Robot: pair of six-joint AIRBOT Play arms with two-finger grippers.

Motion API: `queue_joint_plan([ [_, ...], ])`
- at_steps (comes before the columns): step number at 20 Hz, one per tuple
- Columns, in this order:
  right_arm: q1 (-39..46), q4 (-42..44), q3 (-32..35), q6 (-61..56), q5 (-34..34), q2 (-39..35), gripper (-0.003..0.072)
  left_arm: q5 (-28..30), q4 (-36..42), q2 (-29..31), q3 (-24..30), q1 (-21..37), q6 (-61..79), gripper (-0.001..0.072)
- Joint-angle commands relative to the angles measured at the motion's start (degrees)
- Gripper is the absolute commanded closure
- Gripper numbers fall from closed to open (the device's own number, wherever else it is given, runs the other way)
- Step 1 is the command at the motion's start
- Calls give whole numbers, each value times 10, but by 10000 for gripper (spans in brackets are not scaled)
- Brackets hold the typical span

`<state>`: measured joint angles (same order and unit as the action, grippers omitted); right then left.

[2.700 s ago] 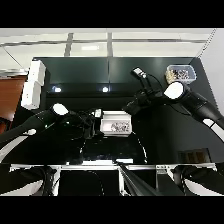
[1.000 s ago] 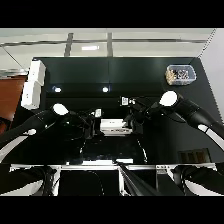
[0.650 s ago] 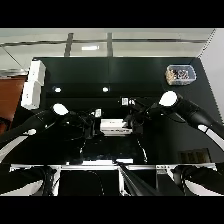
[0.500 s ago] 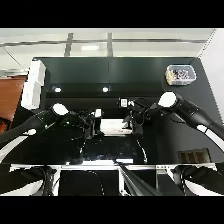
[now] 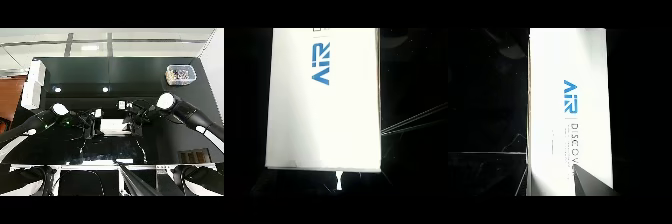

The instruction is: Fold the box and place the chain.

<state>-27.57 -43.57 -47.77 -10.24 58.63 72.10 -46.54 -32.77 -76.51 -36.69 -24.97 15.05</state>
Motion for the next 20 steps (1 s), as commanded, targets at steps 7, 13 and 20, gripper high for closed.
queue_joint_plan([
  [7,17,5,8,-188,12,-38,333,0,0,0,0,0,0,374],
  [13,22,122,36,-473,-41,-57,672,0,0,0,0,0,0,374],
  [20,2,190,57,-503,-95,28,671,0,0,0,0,0,-1,374],
])
